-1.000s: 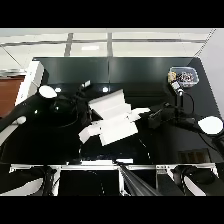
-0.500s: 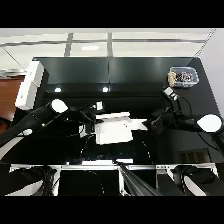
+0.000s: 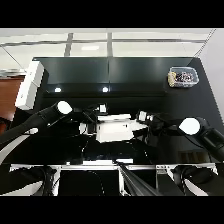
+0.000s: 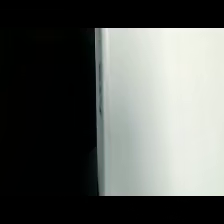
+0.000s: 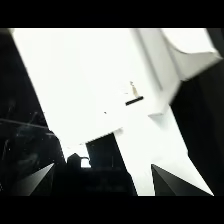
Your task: Fold the box and place the chain.
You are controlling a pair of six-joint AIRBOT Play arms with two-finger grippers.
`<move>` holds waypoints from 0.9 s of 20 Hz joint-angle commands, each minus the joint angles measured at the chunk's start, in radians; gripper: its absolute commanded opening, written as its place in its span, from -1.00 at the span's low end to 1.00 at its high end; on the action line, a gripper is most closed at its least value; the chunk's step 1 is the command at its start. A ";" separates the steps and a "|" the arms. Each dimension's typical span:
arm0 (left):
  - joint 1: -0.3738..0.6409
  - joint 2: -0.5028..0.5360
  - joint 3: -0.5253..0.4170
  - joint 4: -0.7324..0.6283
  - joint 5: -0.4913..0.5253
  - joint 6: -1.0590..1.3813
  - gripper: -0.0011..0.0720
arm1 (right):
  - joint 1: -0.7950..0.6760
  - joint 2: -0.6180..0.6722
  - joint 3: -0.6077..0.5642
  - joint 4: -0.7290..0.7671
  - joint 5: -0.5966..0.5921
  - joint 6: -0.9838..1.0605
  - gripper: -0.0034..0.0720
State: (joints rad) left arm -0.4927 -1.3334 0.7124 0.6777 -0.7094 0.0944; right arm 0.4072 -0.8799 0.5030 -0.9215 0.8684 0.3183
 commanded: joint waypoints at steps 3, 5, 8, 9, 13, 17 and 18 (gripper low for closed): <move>-0.003 -0.014 0.004 -0.032 -0.010 0.056 -0.89 | 0.031 -0.032 -0.005 -0.075 0.011 -0.077 0.95; -0.002 -0.024 0.010 -0.030 -0.034 0.062 -0.89 | 0.031 -0.056 -0.011 -0.074 0.006 -0.077 0.95; -0.003 -0.056 0.043 -0.032 -0.072 0.100 -0.89 | 0.031 -0.083 -0.012 -0.063 0.005 -0.077 0.95; -0.003 -0.067 0.055 -0.031 -0.078 0.101 -0.89 | 0.031 -0.083 -0.012 -0.057 0.002 -0.077 0.95; -0.003 -0.087 0.060 -0.031 -0.078 0.106 -0.89 | 0.031 -0.105 -0.028 -0.015 -0.042 -0.090 0.95; -0.003 -0.087 0.060 -0.032 -0.080 0.105 -0.89 | 0.053 -0.119 -0.053 0.062 -0.115 -0.118 0.95; -0.003 -0.087 0.060 -0.032 -0.080 0.106 -0.89 | 0.076 -0.119 -0.055 0.066 -0.136 -0.118 0.95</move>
